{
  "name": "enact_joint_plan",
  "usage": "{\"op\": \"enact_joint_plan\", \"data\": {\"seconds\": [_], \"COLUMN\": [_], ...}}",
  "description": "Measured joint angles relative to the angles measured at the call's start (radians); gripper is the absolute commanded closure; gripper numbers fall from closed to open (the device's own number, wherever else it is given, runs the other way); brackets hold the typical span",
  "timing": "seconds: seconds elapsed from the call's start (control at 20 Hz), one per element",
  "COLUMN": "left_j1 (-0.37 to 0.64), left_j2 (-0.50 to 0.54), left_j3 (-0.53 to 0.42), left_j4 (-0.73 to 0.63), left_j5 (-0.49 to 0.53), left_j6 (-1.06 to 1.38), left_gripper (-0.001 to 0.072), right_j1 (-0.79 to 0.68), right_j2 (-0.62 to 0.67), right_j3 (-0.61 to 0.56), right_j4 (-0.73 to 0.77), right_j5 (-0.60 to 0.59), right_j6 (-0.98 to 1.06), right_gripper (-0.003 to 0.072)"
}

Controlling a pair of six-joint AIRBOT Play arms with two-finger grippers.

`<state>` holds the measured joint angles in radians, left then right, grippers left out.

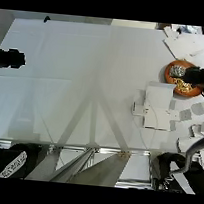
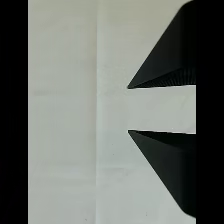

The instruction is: Fold the box and place the chain.

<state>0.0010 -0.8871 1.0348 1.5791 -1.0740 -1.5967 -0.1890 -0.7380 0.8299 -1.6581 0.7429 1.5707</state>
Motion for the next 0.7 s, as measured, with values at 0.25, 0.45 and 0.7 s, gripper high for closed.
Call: {"op": "enact_joint_plan", "data": {"seconds": [0.25, 0.45, 0.7], "left_j1": [0.000, 0.000, 0.000], "left_j2": [0.000, 0.000, 0.000], "left_j3": [0.000, 0.000, 0.000], "left_j4": [0.000, 0.000, 0.000], "left_j5": [0.000, 0.000, 0.000], "left_j6": [0.000, 0.000, 0.000], "left_gripper": [0.0415, 0.0415, 0.0415], "right_j1": [0.000, 0.000, 0.000], "right_j2": [0.000, 0.000, -0.002], "right_j3": [0.000, 0.000, 0.000], "right_j4": [0.032, 0.072, 0.066], "right_j5": [-0.001, 0.032, 0.180], "right_j6": [0.000, 0.000, -0.043], "right_gripper": [0.0275, 0.0277, 0.0277]}}
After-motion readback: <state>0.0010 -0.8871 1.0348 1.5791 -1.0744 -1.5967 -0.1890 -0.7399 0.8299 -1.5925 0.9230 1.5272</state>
